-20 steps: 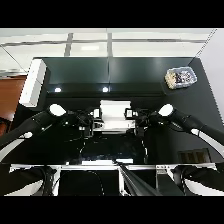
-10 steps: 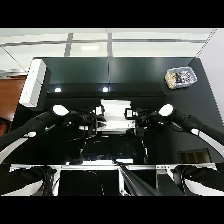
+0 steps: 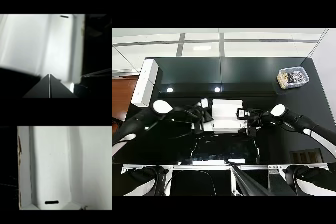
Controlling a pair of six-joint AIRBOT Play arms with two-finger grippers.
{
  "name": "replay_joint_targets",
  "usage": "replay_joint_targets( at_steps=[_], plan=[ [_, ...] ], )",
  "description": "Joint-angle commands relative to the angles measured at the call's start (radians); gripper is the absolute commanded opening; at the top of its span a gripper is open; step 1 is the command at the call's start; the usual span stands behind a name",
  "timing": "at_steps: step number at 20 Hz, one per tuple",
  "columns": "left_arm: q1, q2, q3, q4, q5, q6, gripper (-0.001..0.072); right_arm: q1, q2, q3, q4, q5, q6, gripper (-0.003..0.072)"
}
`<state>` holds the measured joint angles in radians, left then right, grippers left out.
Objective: Fold the box and place the chain.
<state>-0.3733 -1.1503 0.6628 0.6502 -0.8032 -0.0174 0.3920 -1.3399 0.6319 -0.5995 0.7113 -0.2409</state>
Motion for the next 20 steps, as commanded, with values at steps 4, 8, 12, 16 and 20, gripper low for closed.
replay_joint_targets(
  at_steps=[4,8,12,16,20],
  plan=[
    [0.340,0.150,0.001,0.399,-0.126,-1.112,0.0028,0.001,-0.001,-0.001,0.000,0.001,0.001,0.0080],
    [0.586,-0.001,-0.061,0.128,-0.375,-1.143,0.0027,0.001,-0.001,-0.001,0.000,0.001,0.001,0.0080],
    [0.586,-0.175,-0.076,-0.020,-0.381,-1.016,0.0027,0.001,-0.001,-0.001,0.000,0.001,0.001,0.0080],
    [0.455,-0.294,-0.076,-0.112,-0.341,-0.951,0.0026,0.001,-0.001,-0.001,0.000,0.001,0.001,0.0080],
    [0.306,-0.330,-0.062,-0.148,-0.309,-0.869,0.0027,0.001,-0.001,-0.001,0.000,0.001,0.001,0.0080]
  ],
)
